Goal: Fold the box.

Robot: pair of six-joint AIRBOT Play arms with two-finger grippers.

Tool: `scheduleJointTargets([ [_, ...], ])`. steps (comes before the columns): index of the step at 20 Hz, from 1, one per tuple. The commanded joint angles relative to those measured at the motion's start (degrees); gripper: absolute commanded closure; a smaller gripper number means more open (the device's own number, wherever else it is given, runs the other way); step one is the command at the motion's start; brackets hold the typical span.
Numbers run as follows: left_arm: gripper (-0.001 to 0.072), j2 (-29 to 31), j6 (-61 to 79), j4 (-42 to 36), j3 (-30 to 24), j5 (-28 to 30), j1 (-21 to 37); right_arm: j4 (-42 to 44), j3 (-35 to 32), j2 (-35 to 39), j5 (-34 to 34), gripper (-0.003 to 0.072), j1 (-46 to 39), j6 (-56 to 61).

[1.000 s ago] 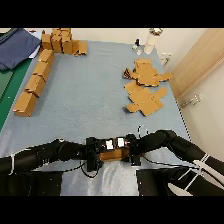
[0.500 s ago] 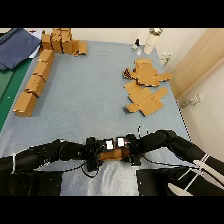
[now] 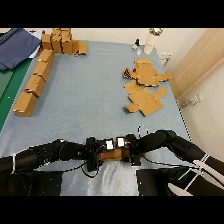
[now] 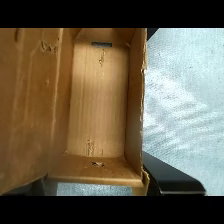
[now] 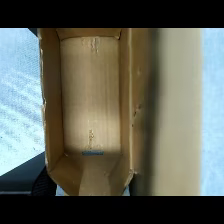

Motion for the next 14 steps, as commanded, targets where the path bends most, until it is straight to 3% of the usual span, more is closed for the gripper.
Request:
scheduleJointTargets([
  [1, 0.0229, 0.0, 0.0, 0.0, 0.0, 0.1, 0.0, 0.0, 0.0, 0.0, 0.0, 0.0179, 0.0, 0.0],
  [14, 0.0228, 0.0, 0.0, 0.0, 0.0, 0.1, 0.0, 0.3, 0.0, 0.0, -1.4, 0.0172, 0.0, 0.0],
])
